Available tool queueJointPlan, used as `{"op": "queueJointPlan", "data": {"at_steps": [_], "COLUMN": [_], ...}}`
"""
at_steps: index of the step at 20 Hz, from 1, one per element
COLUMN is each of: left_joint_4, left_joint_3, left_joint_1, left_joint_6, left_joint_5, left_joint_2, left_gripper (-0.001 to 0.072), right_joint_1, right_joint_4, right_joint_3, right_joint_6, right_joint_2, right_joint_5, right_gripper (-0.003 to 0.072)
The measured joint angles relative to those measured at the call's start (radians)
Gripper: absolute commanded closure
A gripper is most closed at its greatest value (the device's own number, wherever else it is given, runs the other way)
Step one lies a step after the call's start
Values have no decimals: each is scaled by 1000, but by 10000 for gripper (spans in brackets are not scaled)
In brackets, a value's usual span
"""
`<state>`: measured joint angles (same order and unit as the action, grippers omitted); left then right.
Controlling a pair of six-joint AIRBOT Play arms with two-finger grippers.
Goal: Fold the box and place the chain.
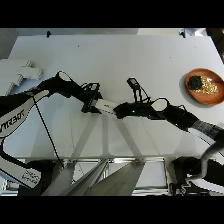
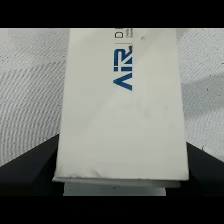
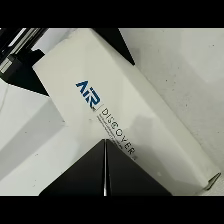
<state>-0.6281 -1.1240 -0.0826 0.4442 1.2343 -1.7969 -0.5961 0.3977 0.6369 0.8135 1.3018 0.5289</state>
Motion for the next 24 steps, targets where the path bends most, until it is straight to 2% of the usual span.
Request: {"op": "queueJointPlan", "data": {"at_steps": [4,9,13,20,24], "left_joint_4": [8,8,5,3,2], "left_joint_3": [0,-1,-1,-1,-1], "left_joint_1": [0,0,0,0,0], "left_joint_6": [-12,-5,-2,0,0], "left_joint_5": [-4,-12,-6,-3,-3], "left_joint_2": [0,0,0,0,0], "left_gripper": [315,315,315,315,315], "right_joint_1": [-2,-1,-1,-34,-70], "right_joint_4": [-19,-79,-146,-180,-178], "right_joint_3": [9,19,27,169,208], "right_joint_6": [-29,-55,-60,-62,-55], "right_joint_2": [-48,-112,-102,61,164], "right_joint_5": [3,-153,-182,-124,-93], "right_gripper": [673,673,674,675,675]}}
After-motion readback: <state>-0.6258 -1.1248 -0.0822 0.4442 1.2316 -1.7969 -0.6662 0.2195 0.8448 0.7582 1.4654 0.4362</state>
